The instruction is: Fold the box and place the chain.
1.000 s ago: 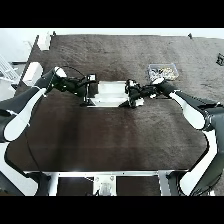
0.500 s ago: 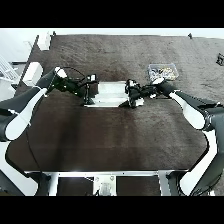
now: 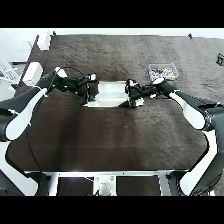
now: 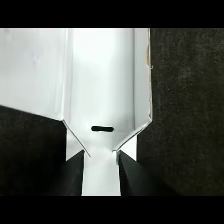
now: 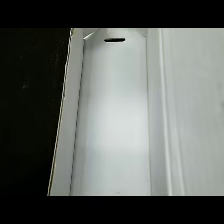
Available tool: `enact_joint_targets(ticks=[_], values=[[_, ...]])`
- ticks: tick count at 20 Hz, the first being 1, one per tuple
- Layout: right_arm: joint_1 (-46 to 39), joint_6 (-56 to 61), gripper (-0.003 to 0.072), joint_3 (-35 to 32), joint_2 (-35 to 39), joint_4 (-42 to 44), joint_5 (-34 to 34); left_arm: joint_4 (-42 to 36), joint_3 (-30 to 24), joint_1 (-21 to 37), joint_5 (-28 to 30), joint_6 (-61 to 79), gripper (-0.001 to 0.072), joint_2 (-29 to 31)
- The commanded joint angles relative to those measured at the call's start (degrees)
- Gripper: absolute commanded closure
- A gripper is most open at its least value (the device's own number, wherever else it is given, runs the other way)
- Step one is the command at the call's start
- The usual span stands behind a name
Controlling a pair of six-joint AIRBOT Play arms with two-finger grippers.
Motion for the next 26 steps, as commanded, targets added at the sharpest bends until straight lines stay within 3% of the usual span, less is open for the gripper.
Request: enact_joint_targets(ticks=[1, 9, 19, 20, 21, 25, 26], values=[[0.0, -0.1, 0.0134, 0.0, 0.0, 0.0, 0.0, -0.9, 0.0, -0.5, 0.2, 0.2, 0.0482, 0.0], [0.0, -0.1, 0.0133, 0.0, 0.0, 0.0, 0.0, -0.9, -0.2, -3.2, 2.0, 1.6, 0.0483, 0.0], [0.0, -0.1, 0.0133, 0.0, 0.0, 0.0, 0.0, -7.3, -1.0, -3.2, 3.7, 1.7, 0.0452, -1.7], [0.0, -0.1, 0.0134, 0.0, 0.0, 0.0, 0.0, -7.6, -1.0, -3.2, 3.6, 1.7, 0.0419, -1.7], [0.0, -0.1, 0.0133, 0.0, 0.0, 0.0, 0.0, -7.6, -1.0, -3.2, 3.7, 1.6, 0.0259, -1.7], [0.0, -0.1, 0.0133, 0.0, 0.0, 0.0, 0.0, -7.7, -1.0, -3.2, 5.0, 1.2, 0.0214, -1.7], [0.0, -0.1, 0.0134, 0.0, 0.0, 0.0, 0.0, -7.7, -1.0, -3.2, 5.0, 1.0, 0.0125, -1.7]])
